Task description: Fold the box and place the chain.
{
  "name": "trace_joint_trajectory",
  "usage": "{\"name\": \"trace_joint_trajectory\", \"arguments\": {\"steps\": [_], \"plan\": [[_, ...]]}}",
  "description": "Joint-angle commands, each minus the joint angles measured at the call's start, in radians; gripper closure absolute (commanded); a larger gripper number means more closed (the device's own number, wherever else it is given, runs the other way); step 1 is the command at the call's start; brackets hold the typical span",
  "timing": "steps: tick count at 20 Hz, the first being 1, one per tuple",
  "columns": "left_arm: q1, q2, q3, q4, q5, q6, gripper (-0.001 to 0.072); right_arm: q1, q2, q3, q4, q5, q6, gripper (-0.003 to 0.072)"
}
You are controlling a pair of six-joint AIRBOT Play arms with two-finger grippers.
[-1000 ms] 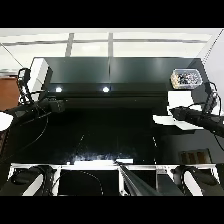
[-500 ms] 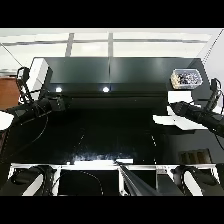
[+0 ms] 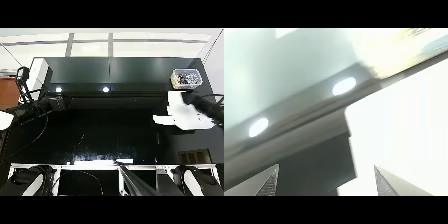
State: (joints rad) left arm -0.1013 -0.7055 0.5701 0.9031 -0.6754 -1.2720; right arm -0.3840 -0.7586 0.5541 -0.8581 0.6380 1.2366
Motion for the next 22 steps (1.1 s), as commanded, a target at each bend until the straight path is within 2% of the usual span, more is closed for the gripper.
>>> {"name": "trace_joint_trajectory", "arguments": {"steps": [1, 5, 7, 9, 11, 14, 17, 20, 22], "plan": [[0.0, -0.001, 0.0, 0.0, -0.032, 0.0, 0.0002, -0.229, -0.166, 0.175, -0.266, 0.042, 0.116, -0.0015], [0.0, -0.001, 0.0, 0.0, -0.038, 0.0, 0.0002, -0.458, -0.448, 0.462, -0.452, 0.377, 0.208, -0.0015], [0.0, -0.001, 0.0, 0.0, -0.039, 0.0, 0.0002, -0.523, -0.554, 0.534, -0.496, 0.532, 0.205, -0.0016], [0.0, -0.001, 0.0, 0.0, -0.039, 0.0, 0.0002, -0.557, -0.637, 0.552, -0.467, 0.623, 0.141, -0.0016], [0.0, -0.001, 0.0, 0.0, -0.039, 0.0, 0.0002, -0.563, -0.695, 0.552, -0.359, 0.661, 0.023, -0.0016], [0.0, -0.001, 0.0, 0.0, -0.039, 0.0, 0.0003, -0.562, -0.756, 0.567, -0.235, 0.656, -0.067, -0.0016], [0.0, -0.001, 0.0, 0.0, -0.039, 0.0, 0.0003, -0.562, -0.805, 0.623, -0.213, 0.666, -0.109, -0.0016], [0.0, -0.003, 0.0, 0.0, -0.038, 0.0, 0.0003, -0.562, -0.847, 0.682, -0.185, 0.743, -0.215, -0.0016], [0.0, -0.011, 0.0, 0.0, -0.039, 0.0, 0.0003, -0.562, -0.869, 0.692, -0.155, 0.748, -0.228, -0.0015]]}}
